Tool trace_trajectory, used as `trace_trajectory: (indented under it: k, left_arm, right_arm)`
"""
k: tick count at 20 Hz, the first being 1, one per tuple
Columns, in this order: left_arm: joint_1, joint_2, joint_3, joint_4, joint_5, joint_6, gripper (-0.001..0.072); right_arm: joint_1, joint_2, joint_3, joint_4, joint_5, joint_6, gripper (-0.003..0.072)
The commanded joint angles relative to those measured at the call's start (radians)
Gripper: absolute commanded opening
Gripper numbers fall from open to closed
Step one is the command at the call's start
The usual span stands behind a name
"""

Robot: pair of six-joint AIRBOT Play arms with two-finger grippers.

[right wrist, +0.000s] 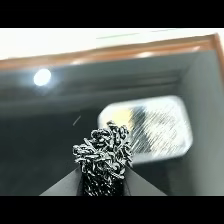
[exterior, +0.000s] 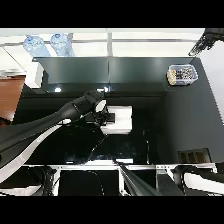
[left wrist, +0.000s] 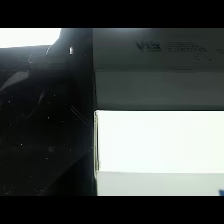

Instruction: Fold the box and place the chain.

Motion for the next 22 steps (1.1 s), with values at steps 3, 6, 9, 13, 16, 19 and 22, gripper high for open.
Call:
trace_trajectory:
  k: [3, 6, 9, 13, 16, 19, 22]
  left_arm:
    - [0.001, 0.0, 0.0, 0.0, 0.002, 0.002, 0.0024]
    - [0.001, 0.0, 0.0, 0.0, 0.001, 0.002, 0.0024]
    - [0.001, 0.0, 0.0, 0.0, 0.002, 0.002, 0.0024]
    - [0.001, 0.0, 0.0, 0.0, 0.001, 0.002, 0.0024]
    - [0.001, 0.0, 0.0, 0.0, 0.001, 0.002, 0.0024]
    - [0.001, 0.0, 0.0, 0.0, 0.002, 0.002, 0.0024]
    - [0.001, 0.0, 0.0, 0.0, 0.002, 0.002, 0.0024]
  right_arm:
    - [0.159, 0.24, -0.213, 0.172, 0.171, -0.066, 0.0013]
    - [0.295, 0.335, -0.489, 0.298, 0.1, -0.064, 0.0014]
    - [0.433, 0.347, -0.735, 0.457, -0.071, -0.064, 0.0014]
    - [0.534, 0.344, -0.941, 0.598, -0.331, -0.061, 0.0013]
    - [0.548, 0.33, -1.002, 0.662, -0.416, -0.061, 0.0014]
    - [0.57, 0.299, -1.036, 0.679, -0.531, -0.029, 0.0014]
    - [0.584, 0.243, -1.036, 0.671, -0.55, -0.011, 0.0016]
